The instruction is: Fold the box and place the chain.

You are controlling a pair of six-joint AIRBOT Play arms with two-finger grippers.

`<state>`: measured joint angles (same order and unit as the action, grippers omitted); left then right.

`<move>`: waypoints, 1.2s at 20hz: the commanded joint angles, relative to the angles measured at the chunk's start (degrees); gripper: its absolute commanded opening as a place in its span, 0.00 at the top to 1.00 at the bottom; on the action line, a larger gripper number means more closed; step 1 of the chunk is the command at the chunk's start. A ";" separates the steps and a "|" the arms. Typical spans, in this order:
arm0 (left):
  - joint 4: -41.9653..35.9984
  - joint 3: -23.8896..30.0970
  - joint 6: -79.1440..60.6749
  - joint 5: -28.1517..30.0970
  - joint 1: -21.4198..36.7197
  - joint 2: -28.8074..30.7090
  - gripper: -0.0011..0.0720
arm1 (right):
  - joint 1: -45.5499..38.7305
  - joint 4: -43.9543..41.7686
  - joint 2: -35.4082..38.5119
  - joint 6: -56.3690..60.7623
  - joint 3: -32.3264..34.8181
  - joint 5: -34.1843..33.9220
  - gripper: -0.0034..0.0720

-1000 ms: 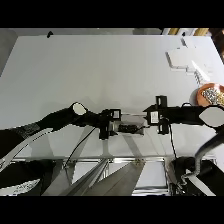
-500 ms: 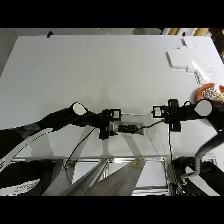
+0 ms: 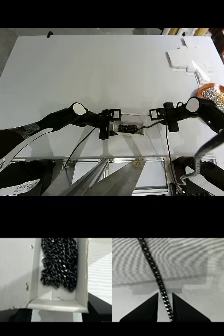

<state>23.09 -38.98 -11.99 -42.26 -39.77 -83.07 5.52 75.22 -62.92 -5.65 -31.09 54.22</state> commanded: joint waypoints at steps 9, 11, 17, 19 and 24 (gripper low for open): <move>0.02 -0.04 -0.02 0.00 0.04 0.04 0.45 | -0.02 -0.09 -0.66 -2.38 0.07 0.50 0.76; 0.02 -0.04 -0.02 0.02 0.04 0.04 0.45 | 0.20 -0.35 -0.66 -2.38 0.07 0.74 0.76; 0.02 -0.04 -0.02 0.00 0.04 0.04 0.45 | 0.20 -0.46 2.19 -2.38 0.04 3.43 0.75; 0.02 -0.04 -0.02 0.02 0.04 0.04 0.45 | 0.20 -0.52 2.14 -2.38 0.07 3.39 0.75; 0.02 -0.04 -0.02 0.02 0.04 0.04 0.45 | 0.20 -0.57 -0.17 -2.38 0.07 3.10 0.75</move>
